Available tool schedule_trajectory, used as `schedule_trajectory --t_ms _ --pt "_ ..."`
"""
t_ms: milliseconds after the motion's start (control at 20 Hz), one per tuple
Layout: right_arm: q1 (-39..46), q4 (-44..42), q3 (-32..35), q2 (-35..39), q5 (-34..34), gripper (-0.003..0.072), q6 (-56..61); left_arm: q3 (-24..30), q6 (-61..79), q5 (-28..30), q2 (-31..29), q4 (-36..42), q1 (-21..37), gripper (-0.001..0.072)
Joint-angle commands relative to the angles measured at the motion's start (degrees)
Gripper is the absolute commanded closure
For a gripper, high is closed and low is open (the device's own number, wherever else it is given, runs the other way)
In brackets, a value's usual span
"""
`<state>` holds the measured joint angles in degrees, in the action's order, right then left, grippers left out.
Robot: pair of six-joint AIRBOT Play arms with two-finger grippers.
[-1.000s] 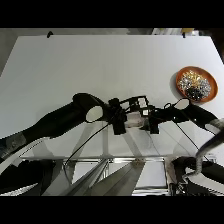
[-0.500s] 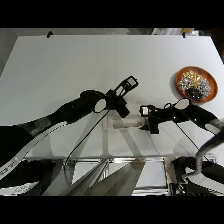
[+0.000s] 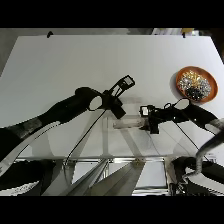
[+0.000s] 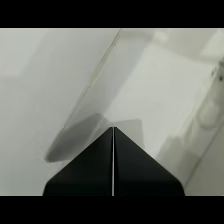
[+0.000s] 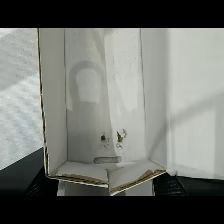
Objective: Fold the box and place the chain.
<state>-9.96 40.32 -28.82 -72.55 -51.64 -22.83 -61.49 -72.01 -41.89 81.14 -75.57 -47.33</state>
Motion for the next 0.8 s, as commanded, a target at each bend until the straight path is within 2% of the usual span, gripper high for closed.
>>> schedule_trajectory --t_ms 0,100,250,500,700,750 --pt "0.0 -0.1 0.0 0.0 0.0 0.0346 0.0 0.0 0.7 -12.3 -4.9 -2.6 0.1 0.0708" --pt "0.0 -0.1 0.0 0.0 0.0 0.0346 0.0 0.8 4.7 -15.1 -4.9 0.2 0.1 0.0708" --pt "0.0 0.0 0.0 0.0 0.0 0.0346 0.0 5.3 9.0 -13.7 -4.9 4.2 0.1 0.0708" --pt "0.0 -0.1 0.0 0.0 0.0 0.0346 0.1 11.4 10.5 -12.5 -4.9 4.2 1.5 0.0708" --pt "0.0 -0.1 0.0 0.0 0.0 0.0346 0.0 12.8 24.9 -10.6 -4.9 5.0 2.8 0.0699" --pt "0.0 -0.1 0.0 0.0 0.0 0.0346 0.0 13.0 29.4 -9.4 -4.9 5.8 3.1 0.0653"
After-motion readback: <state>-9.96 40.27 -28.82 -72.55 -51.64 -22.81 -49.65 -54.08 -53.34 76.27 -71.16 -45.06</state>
